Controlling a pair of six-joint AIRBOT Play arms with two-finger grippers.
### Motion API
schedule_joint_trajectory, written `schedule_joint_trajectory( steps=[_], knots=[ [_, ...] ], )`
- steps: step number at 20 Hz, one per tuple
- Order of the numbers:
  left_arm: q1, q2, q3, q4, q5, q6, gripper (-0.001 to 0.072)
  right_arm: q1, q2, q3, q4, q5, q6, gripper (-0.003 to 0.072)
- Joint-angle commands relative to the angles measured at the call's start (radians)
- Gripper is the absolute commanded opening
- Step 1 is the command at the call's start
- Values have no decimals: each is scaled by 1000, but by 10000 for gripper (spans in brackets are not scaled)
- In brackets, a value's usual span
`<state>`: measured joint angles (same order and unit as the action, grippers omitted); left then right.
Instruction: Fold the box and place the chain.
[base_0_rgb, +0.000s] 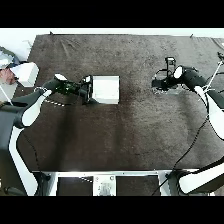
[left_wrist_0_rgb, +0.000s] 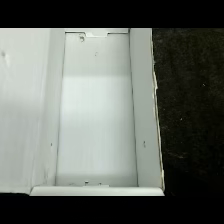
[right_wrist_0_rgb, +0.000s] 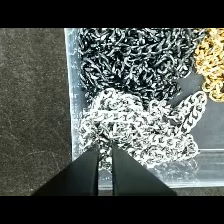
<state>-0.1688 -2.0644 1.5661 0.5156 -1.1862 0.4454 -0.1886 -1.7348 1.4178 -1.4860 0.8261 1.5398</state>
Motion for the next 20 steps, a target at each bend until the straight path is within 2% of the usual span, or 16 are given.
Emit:
schedule_joint_trajectory(
  steps=[1, 2, 11, 15, 20],
  knots=[
    [0, 0, 0, 0, 0, 0, 362, 0, -2, 0, -1, 4, 1, 8],
    [0, 0, 0, 0, 0, 0, 362, 0, 4, 1, -1, 3, 0, -13],
    [0, 0, 0, 0, 0, 0, 362, 2, 172, 0, 16, -29, 1, -15],
    [0, 0, 0, 0, 0, 0, 362, 20, 375, 1, 121, -74, -54, -16],
    [0, 0, 0, 0, 0, 0, 362, 144, 640, 1, 123, -266, -87, -16]
  ],
)
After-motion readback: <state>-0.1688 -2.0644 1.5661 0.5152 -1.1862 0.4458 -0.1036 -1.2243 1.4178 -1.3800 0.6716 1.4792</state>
